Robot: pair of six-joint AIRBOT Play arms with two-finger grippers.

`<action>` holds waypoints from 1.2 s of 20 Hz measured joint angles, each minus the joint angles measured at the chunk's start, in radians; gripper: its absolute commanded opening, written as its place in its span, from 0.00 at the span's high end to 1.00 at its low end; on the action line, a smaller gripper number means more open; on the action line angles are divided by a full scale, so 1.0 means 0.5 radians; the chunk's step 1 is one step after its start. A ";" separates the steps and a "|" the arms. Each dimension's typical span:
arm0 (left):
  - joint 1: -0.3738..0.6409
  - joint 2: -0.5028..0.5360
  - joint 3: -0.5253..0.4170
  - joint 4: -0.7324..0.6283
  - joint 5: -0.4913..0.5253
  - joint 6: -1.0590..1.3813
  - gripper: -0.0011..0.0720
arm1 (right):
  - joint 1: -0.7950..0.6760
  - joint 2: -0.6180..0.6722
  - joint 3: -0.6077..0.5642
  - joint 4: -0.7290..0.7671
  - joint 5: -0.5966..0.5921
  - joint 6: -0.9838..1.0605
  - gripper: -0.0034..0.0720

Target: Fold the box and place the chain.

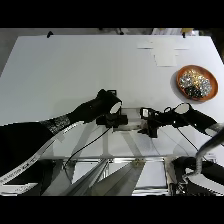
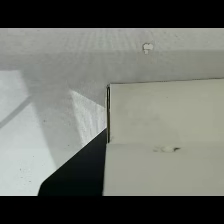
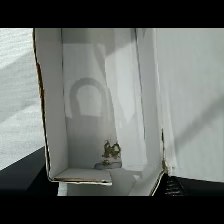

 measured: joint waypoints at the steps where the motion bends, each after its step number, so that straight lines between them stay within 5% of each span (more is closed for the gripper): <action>1: -0.002 -0.008 0.001 -0.001 -0.002 0.002 0.98 | 0.000 0.000 0.000 0.000 0.000 0.000 0.37; 9: -0.002 -0.024 -0.002 -0.002 0.018 0.041 0.93 | 0.000 0.000 0.000 0.000 0.000 -0.001 0.37; 10: 0.007 -0.014 -0.003 -0.008 0.014 0.073 0.89 | 0.000 0.000 0.000 0.000 0.000 -0.001 0.37; 13: 0.045 0.055 -0.002 -0.021 -0.027 0.150 0.53 | 0.000 0.000 0.000 -0.001 -0.001 -0.002 0.37; 20: 0.168 0.307 -0.001 -0.035 -0.070 0.566 0.50 | 0.000 0.000 0.000 -0.001 0.000 -0.002 0.37; 22: 0.213 0.394 -0.020 -0.019 -0.126 0.833 0.24 | 0.000 0.000 0.000 -0.001 0.000 -0.002 0.37; 24: 0.279 0.509 -0.085 -0.010 -0.157 1.151 0.11 | 0.000 0.000 0.000 0.000 0.000 -0.002 0.37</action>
